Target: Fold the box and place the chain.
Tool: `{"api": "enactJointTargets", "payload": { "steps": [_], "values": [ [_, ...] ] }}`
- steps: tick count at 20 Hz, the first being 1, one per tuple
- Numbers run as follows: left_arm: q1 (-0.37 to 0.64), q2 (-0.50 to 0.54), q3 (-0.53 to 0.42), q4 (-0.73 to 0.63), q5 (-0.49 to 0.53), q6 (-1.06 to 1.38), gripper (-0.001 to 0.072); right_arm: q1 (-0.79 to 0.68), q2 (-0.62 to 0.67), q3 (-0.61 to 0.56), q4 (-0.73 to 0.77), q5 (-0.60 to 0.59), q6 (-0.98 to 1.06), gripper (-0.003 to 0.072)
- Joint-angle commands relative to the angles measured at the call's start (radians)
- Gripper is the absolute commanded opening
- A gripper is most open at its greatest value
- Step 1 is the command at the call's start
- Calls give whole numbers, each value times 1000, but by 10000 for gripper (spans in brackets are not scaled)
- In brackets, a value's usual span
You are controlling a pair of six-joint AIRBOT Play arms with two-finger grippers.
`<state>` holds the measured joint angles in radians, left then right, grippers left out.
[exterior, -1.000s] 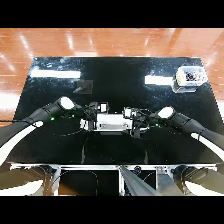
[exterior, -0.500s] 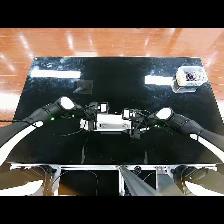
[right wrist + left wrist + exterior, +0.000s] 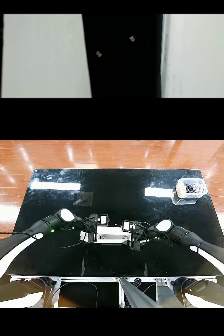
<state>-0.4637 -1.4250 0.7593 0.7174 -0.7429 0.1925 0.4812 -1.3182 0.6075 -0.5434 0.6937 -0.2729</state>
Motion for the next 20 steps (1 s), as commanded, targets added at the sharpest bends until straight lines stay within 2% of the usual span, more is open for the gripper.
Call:
{"api": "enactJointTargets", "payload": {
  "steps": [1,6,7,8,9,10,18,20],
  "values": [
    [0,0,1,-1,0,0,28,1,-1,1,0,0,0,545],
    [0,0,1,-4,1,0,33,1,-1,1,0,0,0,544],
    [0,1,1,-4,1,0,123,1,-1,1,0,0,0,545],
    [0,3,1,-4,0,-1,332,1,-1,1,0,0,0,545],
    [0,8,1,-4,0,-12,479,1,-1,1,0,0,0,544],
    [0,14,1,-4,1,-25,497,1,-1,1,0,0,0,545],
    [1,139,1,-3,2,-60,500,1,-1,1,0,-1,1,544],
    [9,171,1,9,1,-153,499,1,-1,1,0,-7,5,544]
  ]
}}
